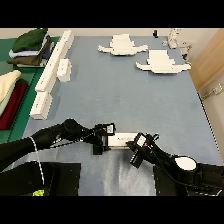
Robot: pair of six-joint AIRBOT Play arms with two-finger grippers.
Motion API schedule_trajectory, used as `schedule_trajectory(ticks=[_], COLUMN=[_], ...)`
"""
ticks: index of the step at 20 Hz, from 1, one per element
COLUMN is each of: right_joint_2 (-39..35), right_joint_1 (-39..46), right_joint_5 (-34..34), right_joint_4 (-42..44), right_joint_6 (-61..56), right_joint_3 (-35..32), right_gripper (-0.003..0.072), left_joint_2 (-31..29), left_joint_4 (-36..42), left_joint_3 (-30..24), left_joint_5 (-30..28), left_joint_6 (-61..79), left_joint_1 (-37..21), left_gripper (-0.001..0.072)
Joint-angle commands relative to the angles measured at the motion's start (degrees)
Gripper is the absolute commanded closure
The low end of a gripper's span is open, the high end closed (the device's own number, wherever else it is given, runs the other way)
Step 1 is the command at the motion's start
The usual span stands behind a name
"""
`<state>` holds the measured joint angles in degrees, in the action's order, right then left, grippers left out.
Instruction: Fold the box.
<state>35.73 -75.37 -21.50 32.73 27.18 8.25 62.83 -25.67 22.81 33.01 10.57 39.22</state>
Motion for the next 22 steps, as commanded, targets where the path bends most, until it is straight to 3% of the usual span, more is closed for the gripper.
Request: schedule_trajectory(ticks=[1,14,22], right_joint_2=[0.04,-3.65,-2.56], right_joint_1=[-0.04,-0.02,0.31], right_joint_5=[-0.02,-2.60,-17.16], right_joint_4=[0.02,-4.52,-5.40], right_joint_6=[-0.02,0.02,6.38], right_joint_3=[-0.02,2.71,12.35], right_gripper=[0.0678,0.0678,0.0679], left_joint_2=[0.02,0.02,0.02], left_joint_4=[-0.02,-0.02,-0.02], left_joint_3=[-0.02,-0.02,-0.02], left_joint_5=[0.00,0.00,0.00], left_joint_6=[0.02,0.02,0.02], left_joint_1=[0.00,0.00,0.00], left_gripper=[0.0198,0.0199,0.0198])
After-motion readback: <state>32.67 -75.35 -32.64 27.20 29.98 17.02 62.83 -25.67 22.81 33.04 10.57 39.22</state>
